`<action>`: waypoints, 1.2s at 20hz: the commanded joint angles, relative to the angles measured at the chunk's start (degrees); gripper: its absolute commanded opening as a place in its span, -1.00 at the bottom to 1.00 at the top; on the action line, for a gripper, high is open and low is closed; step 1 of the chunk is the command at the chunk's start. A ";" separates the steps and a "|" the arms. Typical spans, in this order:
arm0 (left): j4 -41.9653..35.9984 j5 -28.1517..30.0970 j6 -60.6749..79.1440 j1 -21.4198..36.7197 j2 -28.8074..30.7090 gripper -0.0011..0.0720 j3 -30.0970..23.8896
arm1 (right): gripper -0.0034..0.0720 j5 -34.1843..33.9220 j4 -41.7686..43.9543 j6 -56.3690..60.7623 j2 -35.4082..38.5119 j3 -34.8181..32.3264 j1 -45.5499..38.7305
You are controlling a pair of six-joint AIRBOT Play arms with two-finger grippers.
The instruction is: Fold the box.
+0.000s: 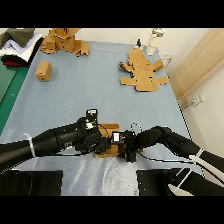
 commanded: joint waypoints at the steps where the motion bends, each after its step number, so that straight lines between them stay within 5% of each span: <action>1: 2.08 -6.16 0.70 0.00 3.93 0.36 0.48 | 0.42 0.02 0.00 0.02 0.04 0.04 0.04; 4: 4.68 -8.96 0.61 0.00 7.39 0.35 0.50 | 0.42 0.02 0.00 0.02 0.04 0.04 0.04; 8: 5.25 -9.66 4.02 -0.02 11.37 -0.05 0.50 | 0.42 0.02 0.00 0.02 0.04 0.04 0.04; 9: 5.20 -9.92 7.32 -0.02 12.26 -0.78 0.48 | 0.42 0.02 0.00 0.02 0.04 0.04 0.04; 10: 5.09 -10.51 12.90 0.00 12.76 -0.93 0.46 | 0.42 0.02 0.00 0.02 0.04 0.04 0.04; 13: -0.11 -11.30 31.91 2.51 13.00 -0.93 -2.10 | 0.42 0.02 0.00 0.02 0.04 0.04 0.04; 17: -21.77 -4.24 68.96 15.26 12.90 -0.93 -10.93 | 0.42 0.02 0.00 0.02 0.04 0.04 0.04; 20: -26.45 -0.70 89.44 22.88 12.52 -0.92 -14.86 | 0.42 0.02 0.00 0.02 0.04 0.04 0.04; 21: -26.43 0.04 95.67 24.39 12.13 -0.43 -15.67 | 0.42 0.02 0.00 0.02 0.04 0.04 0.04; 22: -26.49 1.99 99.89 25.20 11.65 0.55 -16.50 | 0.42 0.02 0.00 0.02 0.04 0.04 0.04; 23: -26.45 4.61 102.36 25.35 11.19 0.83 -17.40 | 0.42 0.02 0.00 0.02 0.04 0.04 0.04; 24: -26.34 8.26 105.96 25.35 11.08 0.83 -18.71 | 0.42 0.02 0.00 0.02 0.04 0.04 0.04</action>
